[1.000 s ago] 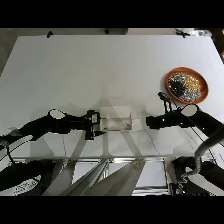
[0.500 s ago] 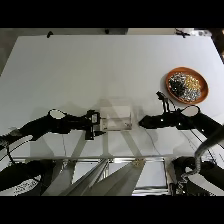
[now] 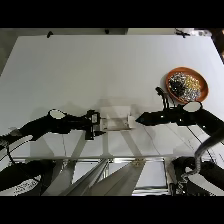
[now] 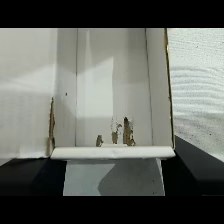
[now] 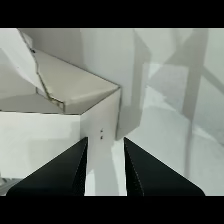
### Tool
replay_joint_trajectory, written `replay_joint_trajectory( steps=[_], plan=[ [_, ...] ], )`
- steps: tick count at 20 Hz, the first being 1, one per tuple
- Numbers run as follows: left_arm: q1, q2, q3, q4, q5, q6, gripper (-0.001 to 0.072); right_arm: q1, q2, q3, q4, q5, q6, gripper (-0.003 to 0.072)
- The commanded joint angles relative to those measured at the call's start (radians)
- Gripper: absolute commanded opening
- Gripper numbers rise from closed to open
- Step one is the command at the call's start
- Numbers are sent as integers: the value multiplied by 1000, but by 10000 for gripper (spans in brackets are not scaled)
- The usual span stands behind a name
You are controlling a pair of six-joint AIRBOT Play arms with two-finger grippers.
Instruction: Fold the box and place the chain.
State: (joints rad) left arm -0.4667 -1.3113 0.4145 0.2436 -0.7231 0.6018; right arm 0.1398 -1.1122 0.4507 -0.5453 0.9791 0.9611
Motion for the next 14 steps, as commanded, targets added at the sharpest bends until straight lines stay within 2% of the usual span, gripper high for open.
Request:
replay_joint_trajectory(
  steps=[1,3,5,7,14],
  plan=[
    [1,-1,0,0,0,0,112,32,1,29,1,33,0,304],
    [1,-1,0,0,0,0,112,77,0,31,0,16,4,356],
    [1,-1,0,0,0,0,112,106,0,31,-2,-5,29,371],
    [1,-1,0,0,0,0,112,123,0,34,-15,-16,36,439],
    [1,-1,0,0,0,0,112,213,0,81,-152,-93,175,441]
  ],
)
